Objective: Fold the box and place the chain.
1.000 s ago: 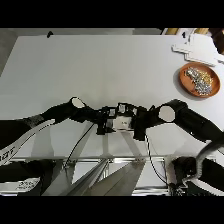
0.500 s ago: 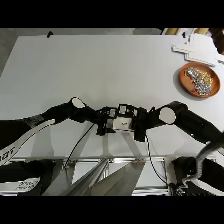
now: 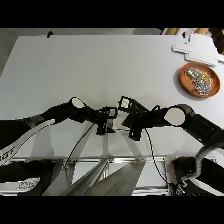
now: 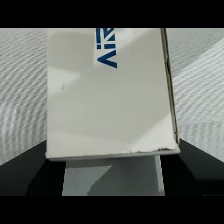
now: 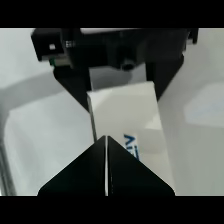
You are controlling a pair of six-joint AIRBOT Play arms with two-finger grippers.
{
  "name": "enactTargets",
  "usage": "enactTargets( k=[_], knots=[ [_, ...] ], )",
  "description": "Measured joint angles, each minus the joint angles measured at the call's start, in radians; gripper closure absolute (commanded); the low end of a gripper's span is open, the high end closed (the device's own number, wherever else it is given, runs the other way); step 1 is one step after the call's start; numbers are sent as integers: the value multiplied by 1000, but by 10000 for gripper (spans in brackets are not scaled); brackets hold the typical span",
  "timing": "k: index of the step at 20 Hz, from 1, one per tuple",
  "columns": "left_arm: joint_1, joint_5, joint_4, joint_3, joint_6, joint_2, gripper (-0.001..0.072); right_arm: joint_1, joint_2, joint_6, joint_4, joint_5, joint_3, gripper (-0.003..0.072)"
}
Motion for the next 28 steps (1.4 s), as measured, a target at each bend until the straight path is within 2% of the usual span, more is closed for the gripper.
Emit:
enactTargets(
  k=[9,15,23,28],
  knots=[
    [0,0,0,0,0,0,503,63,-105,-31,66,-37,0,674],
    [0,0,0,0,0,0,503,72,-120,1,45,-77,0,674],
    [0,1,5,0,5,0,503,73,-169,12,39,-65,1,674],
    [0,2,-3,0,-6,0,503,74,-136,15,19,-50,3,674]
  ],
)
